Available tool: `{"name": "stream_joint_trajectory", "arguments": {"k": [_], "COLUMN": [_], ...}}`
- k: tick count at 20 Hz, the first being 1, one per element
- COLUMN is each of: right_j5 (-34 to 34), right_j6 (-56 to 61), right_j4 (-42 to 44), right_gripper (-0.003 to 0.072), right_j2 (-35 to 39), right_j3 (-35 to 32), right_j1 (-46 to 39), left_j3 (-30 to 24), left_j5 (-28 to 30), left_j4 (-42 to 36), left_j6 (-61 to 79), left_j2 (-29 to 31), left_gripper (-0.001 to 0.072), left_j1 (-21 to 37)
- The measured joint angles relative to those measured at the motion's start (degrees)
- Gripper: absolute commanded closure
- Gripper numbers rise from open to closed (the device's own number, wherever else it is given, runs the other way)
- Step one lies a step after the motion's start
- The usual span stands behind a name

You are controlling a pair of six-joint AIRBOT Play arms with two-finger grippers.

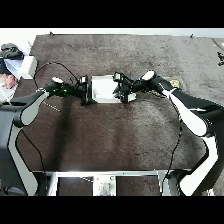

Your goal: Fold the box and place the chain.

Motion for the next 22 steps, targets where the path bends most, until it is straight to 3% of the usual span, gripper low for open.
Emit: {"name": "stream_joint_trajectory", "arguments": {"k": [1,2,7,8,9,11,13,22], "right_j5": [-0.3,-0.5,-1.5,-1.7,-2.1,-2.7,-2.7,1.1], "right_j6": [-0.2,-0.2,-0.8,-0.9,-0.8,-0.5,1.9,33.8], "right_j4": [0.0,0.0,-0.1,-0.1,-0.1,-0.5,-1.8,-12.5], "right_gripper": [0.0303,0.008,0.0095,0.0175,0.0354,0.0551,0.0693,0.0691], "right_j2": [0.0,0.0,0.0,0.0,0.0,0.2,1.0,9.3], "right_j3": [0.0,0.0,0.0,0.0,0.0,0.0,0.0,0.0], "right_j1": [0.0,0.0,0.0,0.0,0.0,-0.2,-0.5,-7.4], "left_j3": [0.0,0.0,0.0,0.0,0.0,0.0,0.0,0.0], "left_j5": [0.0,0.0,0.0,0.0,0.0,0.0,0.0,0.0], "left_j4": [0.0,0.0,0.0,0.0,-0.1,0.0,0.0,0.0], "left_j6": [0.0,0.0,0.0,0.0,-0.1,0.0,0.0,0.0], "left_j2": [0.0,0.0,0.0,0.0,0.0,0.0,0.0,0.0], "left_gripper": [0.0243,0.0243,0.0243,0.0243,0.0243,0.0243,0.0243,0.0243], "left_j1": [0.0,0.0,0.0,0.0,0.0,0.1,0.1,0.0]}}
